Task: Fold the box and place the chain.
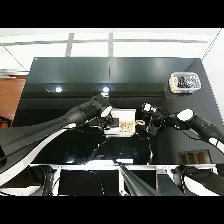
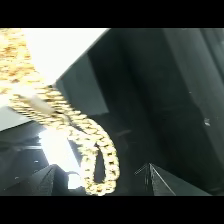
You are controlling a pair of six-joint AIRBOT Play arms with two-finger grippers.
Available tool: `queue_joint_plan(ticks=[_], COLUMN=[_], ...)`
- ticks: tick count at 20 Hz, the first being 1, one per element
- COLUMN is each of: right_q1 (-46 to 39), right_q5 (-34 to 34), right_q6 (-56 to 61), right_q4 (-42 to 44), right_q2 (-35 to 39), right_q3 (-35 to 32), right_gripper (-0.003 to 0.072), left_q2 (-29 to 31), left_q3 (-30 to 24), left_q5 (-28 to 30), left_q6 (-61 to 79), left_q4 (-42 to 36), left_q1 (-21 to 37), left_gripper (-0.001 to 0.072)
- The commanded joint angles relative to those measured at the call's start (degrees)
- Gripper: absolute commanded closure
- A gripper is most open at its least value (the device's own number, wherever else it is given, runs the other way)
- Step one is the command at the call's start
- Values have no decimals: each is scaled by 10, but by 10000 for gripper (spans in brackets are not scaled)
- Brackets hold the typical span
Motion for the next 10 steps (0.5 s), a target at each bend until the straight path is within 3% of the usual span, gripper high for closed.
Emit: queue_joint_plan(ticks=[1,2,3,4,5,6,10], right_q1=[1,0,0,0,0,0,-1], right_q5=[-19,-21,-21,-21,-16,-13,2], right_q6=[6,19,26,38,47,61,197], right_q4=[-7,-16,-18,-17,-17,-17,-43], right_q2=[-4,-4,-4,-4,-3,-2,43], right_q3=[0,0,0,0,0,0,0], right_gripper=[158,224,225,357,632,669,669], left_q2=[0,0,0,0,0,0,0], left_q3=[0,0,0,0,0,0,0], left_q5=[0,0,0,0,0,0,0], left_q6=[0,0,0,0,0,0,0], left_q4=[0,0,0,0,0,0,0], left_q1=[0,0,0,0,0,0,0], left_gripper=[678,678,678,678,678,678,678])
